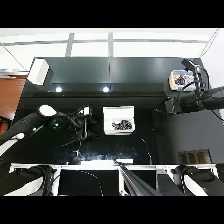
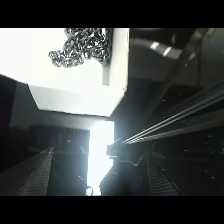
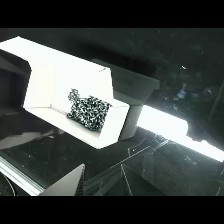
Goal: Fold the box and place the chain.
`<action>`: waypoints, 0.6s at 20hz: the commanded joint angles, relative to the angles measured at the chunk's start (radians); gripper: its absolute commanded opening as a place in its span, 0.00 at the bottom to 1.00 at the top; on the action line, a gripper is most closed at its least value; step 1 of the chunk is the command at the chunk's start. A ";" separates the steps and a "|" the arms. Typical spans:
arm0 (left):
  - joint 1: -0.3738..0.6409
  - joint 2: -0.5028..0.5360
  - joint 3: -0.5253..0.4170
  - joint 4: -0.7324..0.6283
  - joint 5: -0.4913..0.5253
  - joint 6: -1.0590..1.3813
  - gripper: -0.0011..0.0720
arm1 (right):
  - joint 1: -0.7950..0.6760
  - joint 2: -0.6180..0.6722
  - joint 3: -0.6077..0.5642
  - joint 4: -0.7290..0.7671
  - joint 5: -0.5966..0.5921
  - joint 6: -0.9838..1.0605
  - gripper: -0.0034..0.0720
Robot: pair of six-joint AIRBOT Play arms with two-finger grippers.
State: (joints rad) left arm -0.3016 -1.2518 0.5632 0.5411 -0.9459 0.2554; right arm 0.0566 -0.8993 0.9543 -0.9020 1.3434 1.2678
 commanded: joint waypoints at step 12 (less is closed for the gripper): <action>-0.055 -0.132 0.121 -0.024 -0.021 0.060 0.99 | 0.000 0.000 0.001 0.000 -0.050 -0.027 0.43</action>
State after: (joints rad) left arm -0.3382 -1.3788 0.6788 0.5213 -0.9684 0.3157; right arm 0.0566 -0.8993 0.9543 -0.9020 1.2976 1.2457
